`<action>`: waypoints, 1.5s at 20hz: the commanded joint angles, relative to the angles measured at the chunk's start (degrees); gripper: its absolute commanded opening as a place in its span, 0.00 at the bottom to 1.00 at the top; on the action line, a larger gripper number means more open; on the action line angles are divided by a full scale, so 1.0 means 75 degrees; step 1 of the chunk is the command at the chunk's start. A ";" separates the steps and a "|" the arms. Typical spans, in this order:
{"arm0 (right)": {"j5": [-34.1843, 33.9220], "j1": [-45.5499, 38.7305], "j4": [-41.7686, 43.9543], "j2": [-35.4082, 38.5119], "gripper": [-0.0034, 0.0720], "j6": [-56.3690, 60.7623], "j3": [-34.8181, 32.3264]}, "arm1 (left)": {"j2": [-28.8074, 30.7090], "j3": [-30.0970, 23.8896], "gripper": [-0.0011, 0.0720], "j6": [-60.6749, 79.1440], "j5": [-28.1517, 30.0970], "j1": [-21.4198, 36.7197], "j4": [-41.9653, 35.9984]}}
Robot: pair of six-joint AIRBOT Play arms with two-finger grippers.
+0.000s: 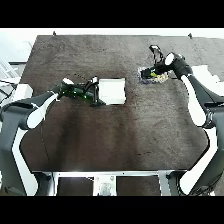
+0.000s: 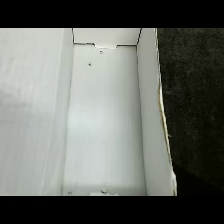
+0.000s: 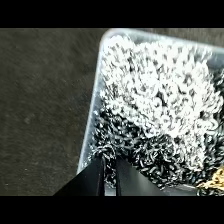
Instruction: Fold the box and place the chain.
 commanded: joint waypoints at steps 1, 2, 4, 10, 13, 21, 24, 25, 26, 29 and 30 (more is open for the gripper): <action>0.0058 0.0000 0.0052 0.0329 0.07 -0.0047 0.0090 | 0.0003 0.0006 0.50 0.0003 0.0000 0.0000 0.0006; 0.0058 0.0000 0.0050 0.0513 0.07 -0.0050 0.0090 | 0.0003 0.0006 0.50 0.0003 0.0000 0.0000 0.0006; 0.0061 0.0000 0.0006 0.0901 0.06 -0.0050 0.0090 | 0.0003 0.0006 0.50 0.0003 -0.0003 0.0000 0.0006; 0.0676 0.0268 -0.0012 0.2850 0.07 -0.0055 0.0090 | 0.0003 0.0006 0.50 0.0003 -0.0006 0.0000 0.0006; 0.0874 0.0612 -0.0015 0.4153 0.07 -0.0055 0.0087 | 0.0003 0.0006 0.50 0.0003 -0.0009 0.0000 0.0006; 0.0898 0.2302 -0.0533 0.6213 0.06 -0.0224 0.0087 | 0.0003 0.0006 0.50 0.0003 -0.0012 0.0000 0.0006; 0.0991 0.2964 -0.0621 0.6446 0.06 -0.0224 0.0085 | 0.0003 0.0006 0.50 0.0003 -0.0012 0.0000 0.0006; 0.1078 0.3075 -0.0641 0.6458 0.06 -0.0221 0.0079 | 0.0003 0.0006 0.50 0.0003 -0.0012 0.0000 0.0006; 0.1212 0.3168 -0.0641 0.6455 0.07 -0.0210 0.0079 | 0.0003 0.0006 0.50 0.0003 -0.0017 0.0000 0.0003; 0.1291 0.3404 -0.0638 0.6452 0.06 -0.0023 -0.0157 | 0.0003 0.0006 0.50 0.0003 -0.0017 0.0000 0.0003; 0.1279 0.3448 -0.0641 0.6449 0.06 -0.0023 -0.0300 | 0.0003 0.0006 0.50 0.0000 -0.0017 0.0000 0.0003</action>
